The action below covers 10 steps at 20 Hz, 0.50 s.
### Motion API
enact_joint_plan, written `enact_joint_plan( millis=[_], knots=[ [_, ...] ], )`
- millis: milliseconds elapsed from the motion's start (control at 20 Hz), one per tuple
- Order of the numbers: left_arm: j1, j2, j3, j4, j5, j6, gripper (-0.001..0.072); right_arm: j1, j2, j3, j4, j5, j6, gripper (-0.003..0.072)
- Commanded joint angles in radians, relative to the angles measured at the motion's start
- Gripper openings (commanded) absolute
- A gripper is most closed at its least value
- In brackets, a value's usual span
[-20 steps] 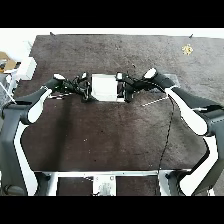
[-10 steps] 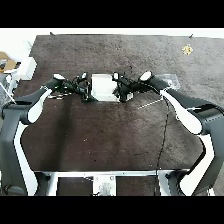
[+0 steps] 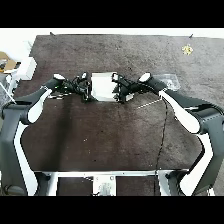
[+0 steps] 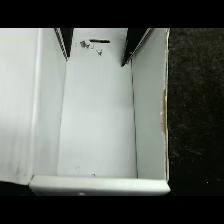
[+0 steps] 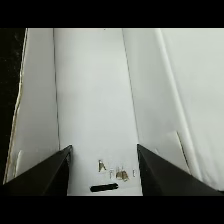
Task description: Fold the box and place the chain.
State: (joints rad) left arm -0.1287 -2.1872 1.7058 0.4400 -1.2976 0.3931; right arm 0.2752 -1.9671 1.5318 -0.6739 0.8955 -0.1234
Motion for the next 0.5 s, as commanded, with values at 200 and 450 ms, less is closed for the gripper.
enact_joint_plan(
  millis=[200,450],
  knots=[
    [0.001,-0.001,0.000,0.000,0.000,0.000,0.0272,-0.026,0.009,0.001,-0.004,0.006,0.014,0.0558],
    [0.001,-0.001,0.000,0.000,0.000,0.000,0.0272,-0.084,0.082,0.002,-0.142,0.078,0.148,0.0193]
  ],
)
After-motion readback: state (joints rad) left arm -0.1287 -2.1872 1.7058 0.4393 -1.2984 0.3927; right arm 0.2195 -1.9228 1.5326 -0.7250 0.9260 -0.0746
